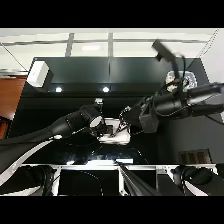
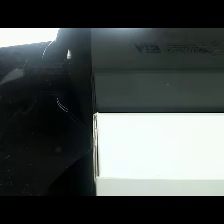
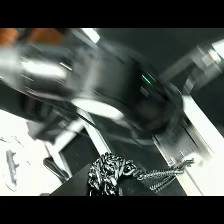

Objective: Fold the box and place the chain.

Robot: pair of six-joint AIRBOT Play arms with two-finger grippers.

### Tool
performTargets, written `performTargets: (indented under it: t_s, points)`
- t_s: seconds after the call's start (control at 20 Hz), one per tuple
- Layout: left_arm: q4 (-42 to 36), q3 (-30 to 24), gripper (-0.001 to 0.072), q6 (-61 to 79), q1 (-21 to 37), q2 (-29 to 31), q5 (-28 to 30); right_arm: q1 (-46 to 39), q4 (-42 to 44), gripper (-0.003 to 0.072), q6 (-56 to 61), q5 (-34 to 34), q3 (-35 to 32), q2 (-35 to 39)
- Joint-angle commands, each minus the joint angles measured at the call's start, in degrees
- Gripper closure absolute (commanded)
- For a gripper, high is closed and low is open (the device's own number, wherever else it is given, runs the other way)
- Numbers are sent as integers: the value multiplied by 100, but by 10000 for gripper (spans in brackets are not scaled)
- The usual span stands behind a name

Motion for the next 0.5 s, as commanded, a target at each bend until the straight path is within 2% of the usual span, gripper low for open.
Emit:
performTargets:
  t_s: [0.0,0.2,0.45]
  points:
    - [0,2,678,2,-2,-4,2,7,-286,673,33,-297,-693,-4]
    - [0,2,678,2,-2,-4,2,9,-256,673,33,-800,-1386,-7]
    - [0,2,678,2,-2,-4,2,9,422,673,-297,-1019,-1534,-33]
